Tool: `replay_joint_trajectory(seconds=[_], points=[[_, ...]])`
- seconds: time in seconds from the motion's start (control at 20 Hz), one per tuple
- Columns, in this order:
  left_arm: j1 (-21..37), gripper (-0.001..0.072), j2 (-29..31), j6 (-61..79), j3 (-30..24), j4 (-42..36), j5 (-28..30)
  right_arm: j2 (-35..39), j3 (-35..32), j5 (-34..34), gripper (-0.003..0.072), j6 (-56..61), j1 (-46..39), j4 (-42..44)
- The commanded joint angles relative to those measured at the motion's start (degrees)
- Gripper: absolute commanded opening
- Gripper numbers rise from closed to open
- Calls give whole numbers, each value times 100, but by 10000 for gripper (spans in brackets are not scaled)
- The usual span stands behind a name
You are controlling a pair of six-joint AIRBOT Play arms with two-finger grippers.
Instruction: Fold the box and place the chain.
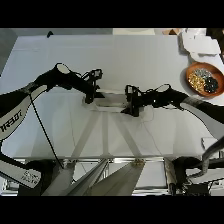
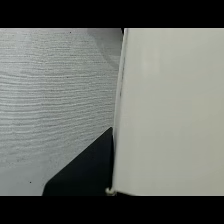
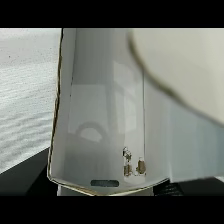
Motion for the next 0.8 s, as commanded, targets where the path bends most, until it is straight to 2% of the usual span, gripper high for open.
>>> replay_joint_trajectory(seconds=[0.0,0.25,0.4,0.75], points=[[2,14,-2,0,2,2,-22,0,4,0,446,0,7,0],[2,15,-2,2,2,-11,-17,-2,4,0,446,0,7,0],[7,114,0,2,2,-63,-17,0,4,0,446,0,7,0],[59,114,341,2,2,-52,-17,0,4,2,446,0,7,0]])
